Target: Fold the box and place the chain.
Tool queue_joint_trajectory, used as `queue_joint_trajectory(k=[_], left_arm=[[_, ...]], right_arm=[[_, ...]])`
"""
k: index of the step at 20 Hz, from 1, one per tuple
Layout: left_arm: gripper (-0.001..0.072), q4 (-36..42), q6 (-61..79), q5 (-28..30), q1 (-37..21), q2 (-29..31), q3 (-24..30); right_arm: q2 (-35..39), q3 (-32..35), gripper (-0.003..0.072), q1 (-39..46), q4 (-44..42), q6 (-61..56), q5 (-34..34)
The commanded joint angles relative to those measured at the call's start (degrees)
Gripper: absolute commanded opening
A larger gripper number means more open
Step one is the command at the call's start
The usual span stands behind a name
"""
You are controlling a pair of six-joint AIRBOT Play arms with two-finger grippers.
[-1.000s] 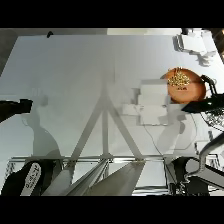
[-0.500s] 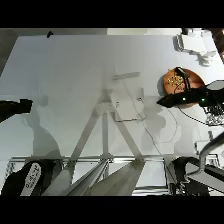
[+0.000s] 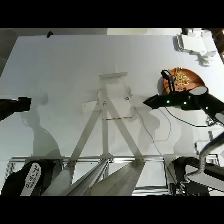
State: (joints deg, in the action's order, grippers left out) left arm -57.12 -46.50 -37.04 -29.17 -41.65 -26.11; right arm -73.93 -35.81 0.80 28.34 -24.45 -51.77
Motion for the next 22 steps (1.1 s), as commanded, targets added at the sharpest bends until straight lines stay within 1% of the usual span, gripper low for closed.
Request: queue_joint_trajectory(k=[1,4,6,8,12,13,14,15,18,20,22], left_arm=[[0.0697,3.8,0.0,0.3,0.0,0.0,0.0],[0.0697,9.9,0.0,-0.8,0.0,0.0,0.0],[0.0696,10.7,0.0,-2.1,0.0,0.0,0.0],[0.0695,13.0,0.1,-4.9,0.0,0.0,0.0],[0.0694,16.4,2.3,-8.5,0.0,0.0,0.0],[0.0690,16.4,3.6,-10.1,0.3,0.0,-0.2],[0.0664,16.4,4.0,-11.5,1.1,0.0,-0.4],[0.0608,16.5,4.1,-12.2,2.7,0.0,-0.7],[0.0603,16.2,4.0,-12.0,9.9,-1.5,-3.2],[0.0593,15.9,2.0,-11.3,15.5,-5.3,-6.6],[0.0594,15.7,0.8,-11.5,20.7,-11.8,-10.9]], right_arm=[[-0.2,3.1,0.0004,-0.9,-7.8,5.8,2.8],[-0.2,4.1,0.0004,-0.9,-12.4,8.3,3.2],[-0.2,4.1,0.0004,-0.9,-13.2,8.3,2.7],[-0.2,4.8,0.0003,-0.9,-13.3,8.3,1.3],[-0.2,8.9,0.0002,-0.9,-14.7,8.5,1.0],[0.1,9.3,0.0002,-0.9,-14.6,8.5,0.9],[0.8,9.3,0.0002,-0.9,-14.6,8.5,0.7],[2.0,9.3,0.0002,-0.9,-14.7,8.5,0.9],[6.1,9.3,0.0001,-0.9,-14.1,8.4,1.4],[7.6,9.3,0.0002,-1.1,-12.5,7.7,1.2],[7.7,9.3,0.0001,-3.4,-10.6,6.8,1.8]])
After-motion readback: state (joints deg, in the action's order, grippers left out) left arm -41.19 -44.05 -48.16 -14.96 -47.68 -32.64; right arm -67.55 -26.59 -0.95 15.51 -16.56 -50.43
